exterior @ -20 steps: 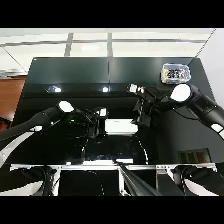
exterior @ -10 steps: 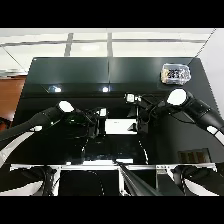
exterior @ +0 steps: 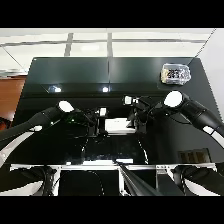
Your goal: Fold the box and place the chain.
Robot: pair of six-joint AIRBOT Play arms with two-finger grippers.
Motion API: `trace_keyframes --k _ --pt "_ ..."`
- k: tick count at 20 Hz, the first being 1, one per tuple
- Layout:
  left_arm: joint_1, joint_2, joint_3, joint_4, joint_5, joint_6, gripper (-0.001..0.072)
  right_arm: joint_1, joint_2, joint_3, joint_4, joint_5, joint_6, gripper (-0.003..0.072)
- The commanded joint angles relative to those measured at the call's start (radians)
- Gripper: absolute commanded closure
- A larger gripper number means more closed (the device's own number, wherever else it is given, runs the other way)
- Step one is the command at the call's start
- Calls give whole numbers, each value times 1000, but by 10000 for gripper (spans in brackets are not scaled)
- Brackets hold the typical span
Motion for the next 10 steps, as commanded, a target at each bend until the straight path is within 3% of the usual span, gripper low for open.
trace_keyframes --k 1,10 --pt "-1 0 0 2 -4 3 307 1 -2 -1 -3 -11 17 534" --pt "-1 0 0 2 -4 3 307 2 -3 -21 -8 -8 27 531"
